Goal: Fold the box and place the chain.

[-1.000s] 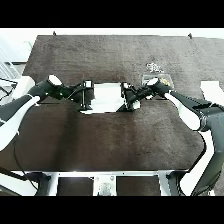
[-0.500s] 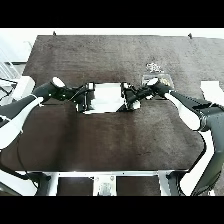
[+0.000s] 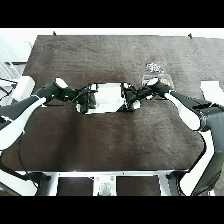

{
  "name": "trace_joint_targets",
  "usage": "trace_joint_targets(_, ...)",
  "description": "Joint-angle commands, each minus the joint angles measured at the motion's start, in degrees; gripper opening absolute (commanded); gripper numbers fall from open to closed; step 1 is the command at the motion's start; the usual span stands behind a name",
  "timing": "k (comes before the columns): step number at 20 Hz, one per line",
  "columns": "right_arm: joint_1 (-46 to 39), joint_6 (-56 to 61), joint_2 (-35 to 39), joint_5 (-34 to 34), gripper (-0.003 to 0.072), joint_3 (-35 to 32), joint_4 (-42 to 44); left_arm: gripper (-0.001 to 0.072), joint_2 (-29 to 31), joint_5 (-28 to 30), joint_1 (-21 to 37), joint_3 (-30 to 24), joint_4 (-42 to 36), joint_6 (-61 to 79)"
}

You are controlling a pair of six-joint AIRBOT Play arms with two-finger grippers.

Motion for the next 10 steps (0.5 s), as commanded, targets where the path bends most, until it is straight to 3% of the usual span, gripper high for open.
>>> trace_joint_targets(1,0.02,0.02,0.0,-0.02,0.0463,0.02,0.02,0.0237,-0.04,0.63,-0.39,-0.02,-0.13,0.0)
trace_joint_targets(10,0.02,0.02,0.0,-0.02,0.0463,0.02,0.02,0.0238,-0.15,4.22,-3.17,-0.02,-1.9,0.79)
